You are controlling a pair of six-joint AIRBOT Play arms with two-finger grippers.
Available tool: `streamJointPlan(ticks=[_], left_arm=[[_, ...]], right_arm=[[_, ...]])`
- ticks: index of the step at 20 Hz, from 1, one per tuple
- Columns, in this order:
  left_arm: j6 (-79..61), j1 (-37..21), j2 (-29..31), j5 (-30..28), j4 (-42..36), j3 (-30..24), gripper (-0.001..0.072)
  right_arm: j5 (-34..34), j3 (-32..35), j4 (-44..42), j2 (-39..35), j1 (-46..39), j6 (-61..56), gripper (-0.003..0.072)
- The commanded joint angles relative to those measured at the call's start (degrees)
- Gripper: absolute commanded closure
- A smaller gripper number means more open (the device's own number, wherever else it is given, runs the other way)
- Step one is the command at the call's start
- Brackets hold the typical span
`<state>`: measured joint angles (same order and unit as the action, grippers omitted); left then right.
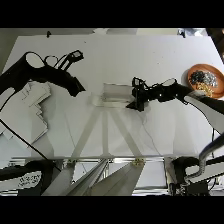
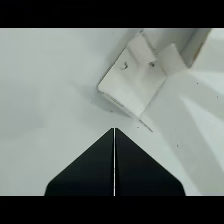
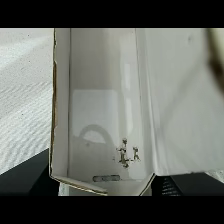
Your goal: Fold the box and place the chain.
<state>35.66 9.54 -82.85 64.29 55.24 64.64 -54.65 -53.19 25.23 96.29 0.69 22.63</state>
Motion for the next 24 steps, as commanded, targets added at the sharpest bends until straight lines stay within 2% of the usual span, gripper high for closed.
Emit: streamJointPlan(ticks=[1, 6, 13, 18, 24], left_arm=[[13.31, -0.59, 0.44, -9.35, 0.31, -6.78, 0.0702], [19.3, -0.28, -2.27, -10.64, -2.16, -8.46, 0.0702], [21.55, 4.28, -7.78, -11.72, -5.16, -8.46, 0.0705], [21.14, 5.2, -8.28, -12.52, -9.57, -8.46, 0.0703], [21.11, 4.92, -7.8, -11.56, -10.4, -8.44, 0.0702]], right_arm=[[-0.02, -0.07, 0.0, 0.02, 0.0, -0.04, 0.0229], [-0.02, -0.07, 0.0, 0.02, 0.02, -0.02, 0.0229], [-0.02, -0.07, 0.0, 0.02, 0.02, -0.04, 0.0229], [-0.02, -0.07, 0.0, 0.02, 0.02, -0.02, 0.0229], [-0.02, -0.07, 0.0, 0.02, 0.02, -0.02, 0.0229]])
